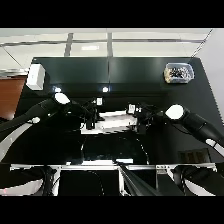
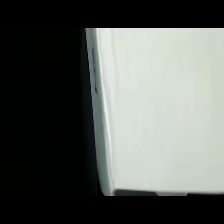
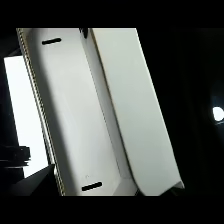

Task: Fold the box and place the chain.

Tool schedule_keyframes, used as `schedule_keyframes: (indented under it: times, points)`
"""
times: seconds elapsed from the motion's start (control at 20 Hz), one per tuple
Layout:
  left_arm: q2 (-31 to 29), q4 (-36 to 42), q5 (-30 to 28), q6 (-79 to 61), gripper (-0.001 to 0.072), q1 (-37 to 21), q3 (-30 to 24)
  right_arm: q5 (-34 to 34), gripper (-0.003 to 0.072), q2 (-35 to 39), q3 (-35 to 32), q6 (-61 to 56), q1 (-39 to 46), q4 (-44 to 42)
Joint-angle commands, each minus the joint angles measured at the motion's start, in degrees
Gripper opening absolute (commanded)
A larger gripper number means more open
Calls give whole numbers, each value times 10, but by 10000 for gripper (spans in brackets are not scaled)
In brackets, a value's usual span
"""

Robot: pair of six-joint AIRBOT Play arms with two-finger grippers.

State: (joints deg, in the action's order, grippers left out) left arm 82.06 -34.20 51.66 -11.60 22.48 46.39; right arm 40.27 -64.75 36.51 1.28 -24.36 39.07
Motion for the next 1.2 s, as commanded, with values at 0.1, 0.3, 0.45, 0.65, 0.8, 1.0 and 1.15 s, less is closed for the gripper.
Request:
schedule_keyframes:
  times: [0.1, 0.3, 0.45, 0.65, 0.8, 1.0, 1.15]
  points:
    - [0, 1, 0, 1, 27, 0, 0, 50, 673, -27, -9, 38, 16, -48]
    - [0, 1, 0, 1, 26, 0, 0, 59, 673, -49, -21, 78, 16, -52]
    - [0, 1, 0, 1, 26, 0, 0, 57, 673, -66, -22, 132, 16, -99]
    - [0, 1, 0, 1, 26, 0, 0, 44, 673, -90, -22, 144, 16, -105]
    - [0, 1, 0, 4, 27, 0, 0, 47, 673, -102, -22, 143, 28, -106]
    - [0, 1, 0, 7, 26, 0, 0, 47, 673, -102, -22, 144, 33, -113]
    - [0, 1, 0, 7, 27, 0, 0, 46, 673, -102, -22, 107, 33, -79]
